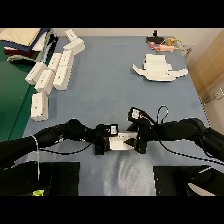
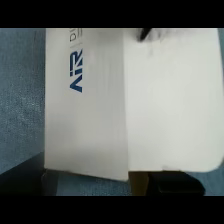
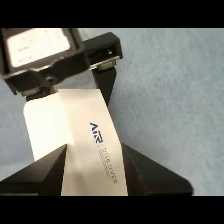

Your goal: Fold the box.

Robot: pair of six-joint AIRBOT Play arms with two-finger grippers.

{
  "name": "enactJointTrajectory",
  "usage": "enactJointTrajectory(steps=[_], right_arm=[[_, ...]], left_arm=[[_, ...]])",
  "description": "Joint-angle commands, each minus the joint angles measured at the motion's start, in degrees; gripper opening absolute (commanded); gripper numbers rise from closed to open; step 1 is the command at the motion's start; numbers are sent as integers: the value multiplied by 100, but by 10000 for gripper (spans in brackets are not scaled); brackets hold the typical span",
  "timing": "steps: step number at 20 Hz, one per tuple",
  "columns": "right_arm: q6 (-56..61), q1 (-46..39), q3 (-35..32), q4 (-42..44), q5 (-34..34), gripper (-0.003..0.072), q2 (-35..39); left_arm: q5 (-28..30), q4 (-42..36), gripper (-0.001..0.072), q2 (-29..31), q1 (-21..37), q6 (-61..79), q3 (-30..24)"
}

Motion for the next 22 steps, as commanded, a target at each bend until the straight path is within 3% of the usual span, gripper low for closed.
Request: enactJointTrajectory(steps=[1, 2, 8, 13, 22], right_arm=[[-776, 33, -13, -33, -26, 548, 15], [-946, 33, -13, -33, -94, 601, 15], [-1196, 385, -15, -527, -286, 601, -39], [-964, 741, 0, -1576, 365, 601, -337], [-960, 748, 118, -1596, 380, 601, -334]], left_arm=[[2, 2, 521, 2, -4, 2, -2], [2, 2, 521, 2, -4, 2, -2], [2, 2, 521, 2, -4, 2, -2], [2, 2, 521, 2, -4, 2, -2], [2, 2, 521, 2, -4, 2, -2]])
